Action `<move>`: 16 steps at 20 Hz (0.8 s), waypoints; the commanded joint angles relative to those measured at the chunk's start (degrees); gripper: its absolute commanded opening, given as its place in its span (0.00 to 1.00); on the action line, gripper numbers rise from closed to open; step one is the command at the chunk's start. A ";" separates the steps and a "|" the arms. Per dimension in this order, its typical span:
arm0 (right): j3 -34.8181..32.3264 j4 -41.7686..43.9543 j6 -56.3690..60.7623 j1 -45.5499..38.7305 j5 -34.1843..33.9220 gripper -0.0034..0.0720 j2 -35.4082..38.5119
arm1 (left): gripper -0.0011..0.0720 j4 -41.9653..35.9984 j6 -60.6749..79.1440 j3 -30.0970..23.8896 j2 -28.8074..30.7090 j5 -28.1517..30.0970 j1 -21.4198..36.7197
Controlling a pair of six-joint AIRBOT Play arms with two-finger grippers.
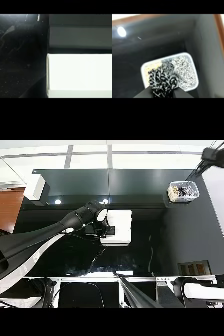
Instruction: Fold the box and place the chain.
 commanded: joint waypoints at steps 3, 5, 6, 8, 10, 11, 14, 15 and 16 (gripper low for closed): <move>0.04 16.15 -8.74 1.44 13.35 0.06 15.15 | 0.05 0.00 0.00 0.07 0.02 0.02 -0.04; -0.02 23.28 -11.06 4.09 21.22 0.06 17.51 | 0.05 0.02 0.00 0.07 0.02 0.07 -0.04; -0.17 25.20 -11.72 6.01 24.98 0.06 18.05 | 0.05 0.02 0.00 0.07 0.02 0.09 -0.04; -3.04 26.75 -12.09 11.69 29.81 0.06 19.12 | 0.05 0.02 0.00 0.07 0.02 0.04 -0.04; -9.18 26.77 -12.09 18.53 28.41 0.06 20.26 | 0.05 0.02 0.00 0.07 0.02 0.02 -0.04; -12.61 26.93 -12.09 21.77 26.84 0.06 20.37 | 0.06 0.02 0.00 0.07 0.02 0.04 -0.04; -23.32 27.87 -12.04 29.99 16.46 0.06 20.28 | 0.06 0.02 0.00 0.07 0.02 0.04 -0.04; -25.94 29.18 -12.04 31.52 12.87 0.06 20.28 | 0.05 0.02 0.00 0.07 0.02 0.02 -0.04; -28.22 31.52 -12.04 32.48 9.35 0.06 20.28 | 0.05 0.02 0.00 0.07 0.02 0.02 -0.04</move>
